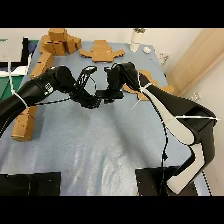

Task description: Fold the box.

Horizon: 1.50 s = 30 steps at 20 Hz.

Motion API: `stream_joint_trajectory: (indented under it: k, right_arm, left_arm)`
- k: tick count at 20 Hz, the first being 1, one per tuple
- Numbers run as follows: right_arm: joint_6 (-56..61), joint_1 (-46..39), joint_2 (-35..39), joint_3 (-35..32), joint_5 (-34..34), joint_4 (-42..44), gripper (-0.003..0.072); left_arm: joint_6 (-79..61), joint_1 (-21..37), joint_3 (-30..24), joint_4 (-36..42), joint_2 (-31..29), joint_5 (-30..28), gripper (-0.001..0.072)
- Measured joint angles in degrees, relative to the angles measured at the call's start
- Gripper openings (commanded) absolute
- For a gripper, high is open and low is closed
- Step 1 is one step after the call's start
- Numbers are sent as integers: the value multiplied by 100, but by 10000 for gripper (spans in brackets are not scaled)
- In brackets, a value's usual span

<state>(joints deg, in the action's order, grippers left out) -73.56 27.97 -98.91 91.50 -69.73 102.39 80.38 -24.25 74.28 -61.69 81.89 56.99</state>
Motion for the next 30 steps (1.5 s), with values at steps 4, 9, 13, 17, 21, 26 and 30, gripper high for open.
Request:
stream_joint_trajectory:
  k: [4, 9, 13, 17, 21, 26, 30]
  right_arm:
    - [0, 0, 0, 0, 2, 9, 2]
    - [-2, -254, 0, 168, -107, -55, 2]
    - [-175, -1281, 0, 584, -476, -407, 156]
    - [-503, -2863, -13, 785, -474, -601, 494]
    - [-1110, -4400, -136, 844, 221, -107, 494]
    - [-1958, -5442, -553, 861, 946, 743, 494]
    - [-2291, -5692, -960, 970, 1263, 949, 494]
  left_arm:
    - [2, 0, 0, 0, 0, 0, 12]
    - [0, 0, 0, 0, 0, 0, 12]
    - [0, 0, 0, 0, 0, 0, 12]
    - [0, 0, 0, 2, 0, 0, 12]
    - [0, 0, 0, 2, 0, -7, 11]
    - [0, 0, 0, 2, 0, -164, 12]
    - [0, 0, 0, 17, 0, -323, 12]
